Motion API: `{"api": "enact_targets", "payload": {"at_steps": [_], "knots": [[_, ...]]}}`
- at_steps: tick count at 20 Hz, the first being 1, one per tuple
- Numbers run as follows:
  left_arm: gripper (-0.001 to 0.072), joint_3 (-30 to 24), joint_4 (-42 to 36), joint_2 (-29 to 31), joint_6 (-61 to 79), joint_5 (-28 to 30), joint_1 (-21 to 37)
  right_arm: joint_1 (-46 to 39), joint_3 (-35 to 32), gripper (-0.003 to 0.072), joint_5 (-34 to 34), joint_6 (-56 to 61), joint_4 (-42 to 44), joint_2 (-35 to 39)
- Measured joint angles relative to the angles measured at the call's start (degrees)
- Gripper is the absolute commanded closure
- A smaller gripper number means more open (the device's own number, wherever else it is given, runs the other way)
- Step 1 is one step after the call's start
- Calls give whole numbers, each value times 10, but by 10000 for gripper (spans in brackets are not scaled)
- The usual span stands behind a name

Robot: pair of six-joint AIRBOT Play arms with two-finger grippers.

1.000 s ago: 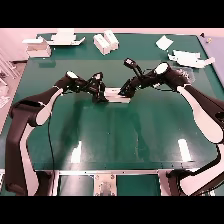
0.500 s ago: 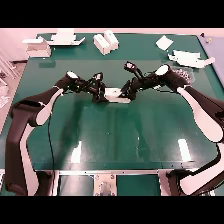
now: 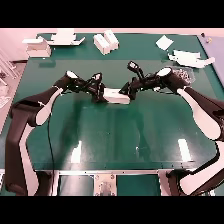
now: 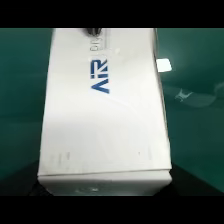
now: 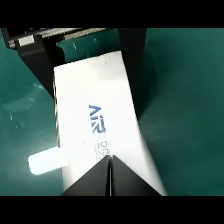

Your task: Fold the box and place the chain.

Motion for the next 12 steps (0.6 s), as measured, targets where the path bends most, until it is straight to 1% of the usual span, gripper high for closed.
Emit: {"api": "enact_targets", "payload": {"at_steps": [3,5,12], "knots": [[305,0,0,0,2,1,0,-4,1,682,-9,-5,33,2],[305,0,0,0,2,0,0,-1,0,681,0,-4,46,2],[305,0,1,0,3,-3,0,-10,-20,682,2,40,43,2]]}}
